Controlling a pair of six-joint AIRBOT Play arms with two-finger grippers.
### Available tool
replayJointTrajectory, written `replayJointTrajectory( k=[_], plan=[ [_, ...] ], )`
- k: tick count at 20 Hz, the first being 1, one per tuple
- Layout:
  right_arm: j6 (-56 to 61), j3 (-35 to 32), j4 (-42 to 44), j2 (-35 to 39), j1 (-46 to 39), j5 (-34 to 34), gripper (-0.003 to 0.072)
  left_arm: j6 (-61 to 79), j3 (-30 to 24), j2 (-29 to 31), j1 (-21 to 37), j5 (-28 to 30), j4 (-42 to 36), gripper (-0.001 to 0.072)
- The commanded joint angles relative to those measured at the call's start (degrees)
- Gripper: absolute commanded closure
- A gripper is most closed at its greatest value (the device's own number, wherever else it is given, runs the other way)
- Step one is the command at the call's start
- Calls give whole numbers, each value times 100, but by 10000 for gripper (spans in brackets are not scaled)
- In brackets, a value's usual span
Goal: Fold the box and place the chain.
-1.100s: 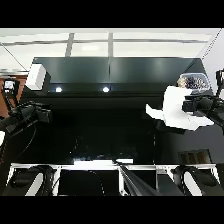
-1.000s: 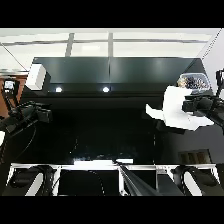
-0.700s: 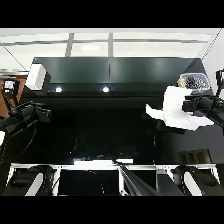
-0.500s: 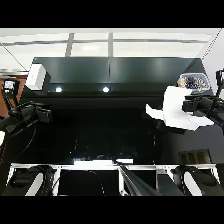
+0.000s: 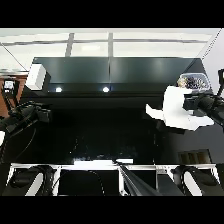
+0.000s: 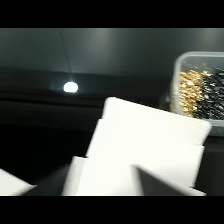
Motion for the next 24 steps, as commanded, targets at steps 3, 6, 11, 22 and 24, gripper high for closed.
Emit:
replayJointTrajectory(
  k=[3, 6, 11, 22, 24],
  plan=[
    [2225, 160, -2131, -743, -1038, -192, -25, 4, -2, -7, 0, 629, 15, 632],
    [3270, 1021, -2857, -1690, -2498, 389, -23, 4, -2, -39, 4, 726, 33, 3],
    [1211, 2094, -1425, -3534, -3998, 3014, -21, 2, -2, -317, 0, 675, 13, 3],
    [-1453, 2865, 748, -5115, -4133, 4232, 644, 2, -2, -470, 0, 282, 2, 4],
    [-1764, 2903, 841, -5075, -4131, 4594, 672, 4, -2, -470, 0, 289, 4, 4]
  ],
)
